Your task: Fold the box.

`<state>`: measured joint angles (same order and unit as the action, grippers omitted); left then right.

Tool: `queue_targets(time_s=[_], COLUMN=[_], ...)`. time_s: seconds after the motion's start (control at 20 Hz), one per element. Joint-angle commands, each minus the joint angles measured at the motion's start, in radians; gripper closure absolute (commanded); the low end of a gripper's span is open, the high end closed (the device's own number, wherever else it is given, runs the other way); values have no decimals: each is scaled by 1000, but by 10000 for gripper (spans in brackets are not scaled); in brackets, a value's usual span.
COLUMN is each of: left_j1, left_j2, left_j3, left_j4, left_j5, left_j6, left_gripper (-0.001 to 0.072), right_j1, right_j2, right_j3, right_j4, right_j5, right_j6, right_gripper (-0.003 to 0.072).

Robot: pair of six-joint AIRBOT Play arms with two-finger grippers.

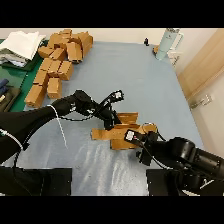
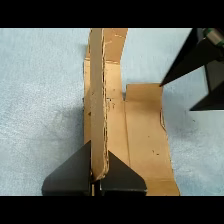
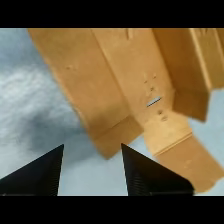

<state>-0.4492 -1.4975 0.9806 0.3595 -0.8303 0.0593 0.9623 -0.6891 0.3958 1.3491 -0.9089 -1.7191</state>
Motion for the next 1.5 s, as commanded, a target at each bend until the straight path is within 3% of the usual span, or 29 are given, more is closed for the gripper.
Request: queue_targets(time_s=[0.0,0.45,0.95,1.2,1.3,1.45], left_j1=[0,0,0,0,0,0], left_j2=[0,0,0,0,0,0], left_j3=[0,0,0,0,0,0], left_j4=[0,0,0,0,0,0], left_j5=[1,1,0,1,1,0], left_j6=[0,0,0,0,0,0], left_gripper=[696,696,696,696,696,696], right_j1=[24,24,22,22,20,-51], right_j2=[-93,-153,-151,-151,-151,-130], right_j3=[-9,-9,73,73,72,72], right_j4=[-168,-171,-321,-253,-270,-175], right_j5=[106,187,184,180,166,171], right_j6=[-18,-19,127,125,97,37], right_gripper=[145,146,146,142,-32,-32])
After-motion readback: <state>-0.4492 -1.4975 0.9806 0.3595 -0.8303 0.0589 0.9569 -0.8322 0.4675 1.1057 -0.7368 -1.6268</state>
